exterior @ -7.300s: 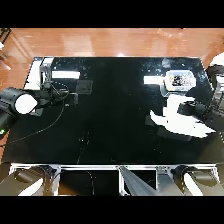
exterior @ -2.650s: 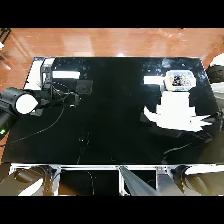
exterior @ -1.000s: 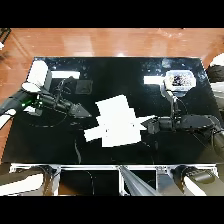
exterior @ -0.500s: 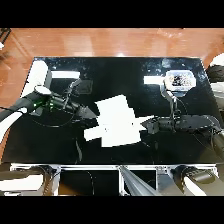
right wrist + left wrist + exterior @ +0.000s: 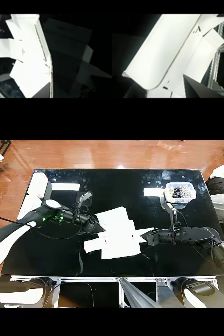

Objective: Fold the box and place the chain.

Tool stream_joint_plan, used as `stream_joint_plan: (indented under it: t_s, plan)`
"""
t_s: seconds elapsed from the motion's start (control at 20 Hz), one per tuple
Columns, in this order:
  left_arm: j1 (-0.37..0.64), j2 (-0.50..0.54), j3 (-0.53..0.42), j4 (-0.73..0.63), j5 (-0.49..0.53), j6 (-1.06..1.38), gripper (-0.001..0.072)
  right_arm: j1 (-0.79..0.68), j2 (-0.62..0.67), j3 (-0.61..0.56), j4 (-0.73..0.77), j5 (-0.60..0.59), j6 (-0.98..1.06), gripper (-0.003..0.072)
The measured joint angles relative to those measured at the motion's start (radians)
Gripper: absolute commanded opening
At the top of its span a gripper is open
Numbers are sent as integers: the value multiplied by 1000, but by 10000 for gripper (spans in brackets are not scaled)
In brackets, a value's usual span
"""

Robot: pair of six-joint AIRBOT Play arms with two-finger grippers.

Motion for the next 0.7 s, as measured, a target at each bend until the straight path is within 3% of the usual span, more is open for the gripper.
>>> stream_joint_plan:
  t_s: [0.45, 0.7]
  plan:
    - [-10, -115, 0, -106, -152, 76, 610, 0, 0, 0, 0, -6, 1, 18]
    - [-8, -140, 0, -118, -186, 103, 599, 0, 0, 0, 0, -10, 2, 19]
